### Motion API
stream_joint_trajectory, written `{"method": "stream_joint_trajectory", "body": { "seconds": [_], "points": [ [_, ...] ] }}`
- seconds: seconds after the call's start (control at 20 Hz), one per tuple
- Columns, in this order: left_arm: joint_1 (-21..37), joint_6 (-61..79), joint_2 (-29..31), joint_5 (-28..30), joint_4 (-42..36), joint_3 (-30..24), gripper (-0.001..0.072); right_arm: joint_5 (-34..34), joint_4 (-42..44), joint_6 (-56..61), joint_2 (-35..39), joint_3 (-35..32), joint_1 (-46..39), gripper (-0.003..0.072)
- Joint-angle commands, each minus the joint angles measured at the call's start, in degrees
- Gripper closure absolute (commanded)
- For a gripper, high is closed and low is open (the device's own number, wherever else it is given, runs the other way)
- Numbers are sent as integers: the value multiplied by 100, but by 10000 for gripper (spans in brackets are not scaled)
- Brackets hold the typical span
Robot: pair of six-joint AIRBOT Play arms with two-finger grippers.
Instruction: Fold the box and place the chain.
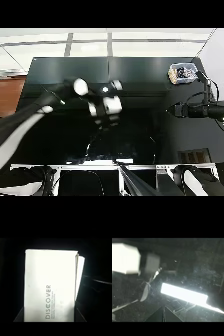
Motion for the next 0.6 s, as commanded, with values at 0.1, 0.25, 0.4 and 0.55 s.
{"method": "stream_joint_trajectory", "body": {
  "seconds": [0.1,0.25,0.4,0.55],
  "points": [
    [2892,-2583,92,57,1279,649,390,-254,68,127,0,0,-4,668],
    [4350,-2629,-402,188,601,1233,390,-555,385,127,-2,0,-2,668],
    [5031,-2625,-1386,44,492,2269,390,-960,756,177,-2,0,35,668],
    [5243,-2612,-2264,85,505,3102,390,-1204,822,376,-4,0,232,668]
  ]
}}
